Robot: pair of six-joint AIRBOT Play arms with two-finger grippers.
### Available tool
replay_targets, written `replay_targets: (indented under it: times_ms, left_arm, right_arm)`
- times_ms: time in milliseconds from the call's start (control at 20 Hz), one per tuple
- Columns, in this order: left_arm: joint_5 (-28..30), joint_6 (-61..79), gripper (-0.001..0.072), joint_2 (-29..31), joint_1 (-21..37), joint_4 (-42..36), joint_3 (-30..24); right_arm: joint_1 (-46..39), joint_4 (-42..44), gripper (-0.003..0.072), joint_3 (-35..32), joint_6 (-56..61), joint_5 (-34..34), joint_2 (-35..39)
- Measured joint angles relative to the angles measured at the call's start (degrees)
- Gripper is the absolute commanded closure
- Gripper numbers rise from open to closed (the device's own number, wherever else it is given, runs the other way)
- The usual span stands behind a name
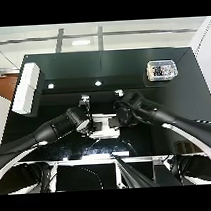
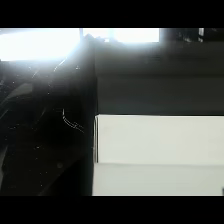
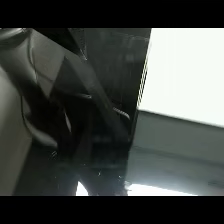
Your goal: Fold the box and place the chain.
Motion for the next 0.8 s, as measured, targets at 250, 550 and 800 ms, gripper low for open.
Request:
replay_targets:
  times_ms: [250,550,800]
  left_arm:
    - [0.0,0.02,0.0679,-0.02,0.0,0.0,0.0]
    - [0.0,0.0,0.0679,0.0,0.0,0.02,0.0]
    - [0.04,-0.22,0.0679,0.0,0.02,0.02,0.0]
  right_arm:
    - [-7.43,-0.46,0.0178,-0.02,-14.05,-3.8,12.59]
    - [-26.77,-8.33,-0.0034,-1.86,-24.74,5.46,18.88]
    - [-40.94,-10.23,-0.0034,0.98,-27.58,20.79,9.18]
